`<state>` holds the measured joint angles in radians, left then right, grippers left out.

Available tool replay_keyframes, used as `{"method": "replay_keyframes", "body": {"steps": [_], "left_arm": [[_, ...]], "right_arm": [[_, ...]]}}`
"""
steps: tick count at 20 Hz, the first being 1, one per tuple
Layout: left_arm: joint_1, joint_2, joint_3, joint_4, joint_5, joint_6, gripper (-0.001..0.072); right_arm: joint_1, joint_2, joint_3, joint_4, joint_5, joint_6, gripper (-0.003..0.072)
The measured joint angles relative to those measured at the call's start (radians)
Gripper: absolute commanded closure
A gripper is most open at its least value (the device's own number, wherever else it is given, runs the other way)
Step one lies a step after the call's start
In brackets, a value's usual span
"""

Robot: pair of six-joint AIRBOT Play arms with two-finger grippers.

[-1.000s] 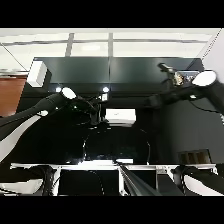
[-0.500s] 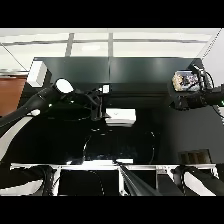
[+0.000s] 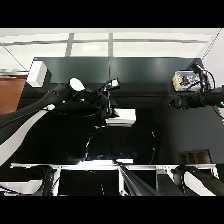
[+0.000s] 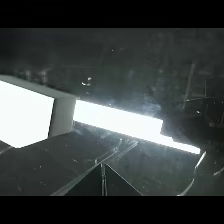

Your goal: Fold the box and place the chain.

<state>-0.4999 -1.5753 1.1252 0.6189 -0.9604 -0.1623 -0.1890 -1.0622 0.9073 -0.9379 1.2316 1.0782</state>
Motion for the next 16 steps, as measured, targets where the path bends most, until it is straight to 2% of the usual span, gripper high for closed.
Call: {"method": "replay_keyframes", "body": {"steps": [8,14,15,16], "left_arm": [[-0.06,-0.021,0.008,0.027,0.008,-0.022,0.0],[-0.131,-0.033,0.008,0.174,0.091,-0.026,0.0001],[-0.145,-0.037,0.008,0.195,0.12,-0.026,0.005],[-0.157,-0.04,0.008,0.21,0.148,-0.027,0.0193]], "right_arm": [[0.0,0.0,0.0,0.024,-0.002,0.0,0.0673],[0.0,0.0,0.0,0.029,-0.002,0.004,0.0673],[0.0,0.0,0.0,0.029,-0.002,0.006,0.0673],[0.0,0.0,0.0,0.029,-0.002,0.01,0.0673]]}}
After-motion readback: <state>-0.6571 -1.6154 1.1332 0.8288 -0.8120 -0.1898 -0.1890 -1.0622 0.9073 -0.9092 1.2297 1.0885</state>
